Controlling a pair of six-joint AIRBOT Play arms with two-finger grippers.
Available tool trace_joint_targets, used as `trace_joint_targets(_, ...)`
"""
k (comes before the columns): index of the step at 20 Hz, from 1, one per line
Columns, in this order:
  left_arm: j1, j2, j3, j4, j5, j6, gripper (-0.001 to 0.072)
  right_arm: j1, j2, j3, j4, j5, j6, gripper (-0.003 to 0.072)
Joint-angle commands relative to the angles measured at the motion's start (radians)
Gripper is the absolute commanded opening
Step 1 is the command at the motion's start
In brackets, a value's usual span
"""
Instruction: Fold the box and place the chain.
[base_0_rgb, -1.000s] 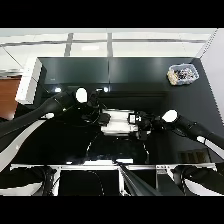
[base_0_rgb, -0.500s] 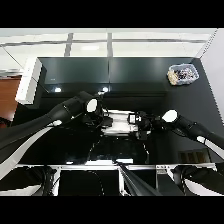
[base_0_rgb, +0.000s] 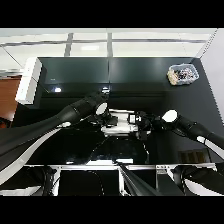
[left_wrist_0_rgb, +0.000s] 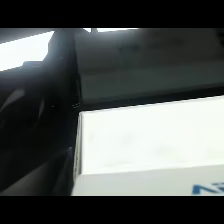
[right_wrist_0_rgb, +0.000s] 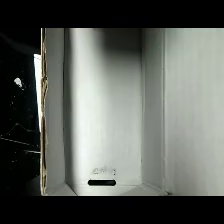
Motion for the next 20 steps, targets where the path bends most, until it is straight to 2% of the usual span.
trace_joint_targets(1,-0.019,-0.022,0.011,0.010,-0.031,-0.021,0.0327,0.000,-0.001,0.001,0.000,0.000,0.000,0.0245)
trace_joint_targets(9,-0.008,-0.021,0.012,0.010,-0.029,-0.069,0.0316,0.000,-0.001,0.000,0.000,0.000,0.000,0.0245)
trace_joint_targets(10,-0.008,-0.021,0.012,0.010,-0.028,-0.077,0.0145,0.000,-0.001,0.000,0.000,0.000,0.000,0.0244)
trace_joint_targets(11,-0.008,-0.021,0.012,0.010,-0.027,-0.086,0.0023,0.000,-0.001,0.001,0.000,0.000,0.000,0.0244)
trace_joint_targets(15,-0.008,-0.021,0.012,0.005,-0.027,-0.088,0.0026,0.000,-0.001,0.000,0.000,0.000,0.000,0.0245)
trace_joint_targets(16,-0.008,-0.021,0.012,0.005,-0.027,-0.088,0.0071,0.000,-0.001,0.001,0.000,0.000,0.000,0.0245)
trace_joint_targets(18,-0.008,-0.021,0.012,0.005,-0.027,-0.088,0.0359,0.000,-0.001,0.000,0.000,0.000,0.000,0.0245)
trace_joint_targets(20,-0.008,-0.021,0.012,0.007,-0.027,-0.091,0.0376,0.000,-0.001,0.000,0.000,0.000,0.000,0.0245)
